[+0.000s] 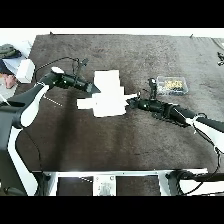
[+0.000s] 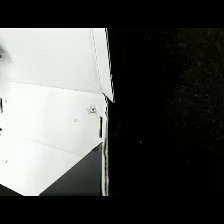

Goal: Fold the box and place the chain.

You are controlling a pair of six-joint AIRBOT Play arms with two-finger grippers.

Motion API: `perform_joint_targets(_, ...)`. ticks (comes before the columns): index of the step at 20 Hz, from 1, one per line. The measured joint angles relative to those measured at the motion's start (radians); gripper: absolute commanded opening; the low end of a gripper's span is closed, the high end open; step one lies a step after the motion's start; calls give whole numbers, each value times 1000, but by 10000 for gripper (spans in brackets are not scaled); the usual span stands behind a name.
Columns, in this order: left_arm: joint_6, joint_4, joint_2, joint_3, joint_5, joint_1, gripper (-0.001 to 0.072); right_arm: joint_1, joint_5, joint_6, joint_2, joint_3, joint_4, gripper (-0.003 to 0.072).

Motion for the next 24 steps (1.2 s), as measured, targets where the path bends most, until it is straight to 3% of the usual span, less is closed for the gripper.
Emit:
perform_joint_targets(2,1,-3,0,0,-3,0,11,0,-1,-2,0,0,-5,35)
perform_joint_targets(3,2,-2,0,0,4,-2,10,-1,-1,-4,0,0,-7,231)
perform_joint_targets(4,6,3,0,0,10,-2,10,-1,0,-5,0,0,-10,347)
perform_joint_targets(9,135,3,0,0,16,0,10,-61,4,-3,61,0,-75,331)
perform_joint_targets(15,466,13,0,0,-2,2,6,-210,9,19,205,0,-147,331)
perform_joint_targets(24,792,3,13,-11,-40,35,4,-198,-23,110,240,0,-301,331)
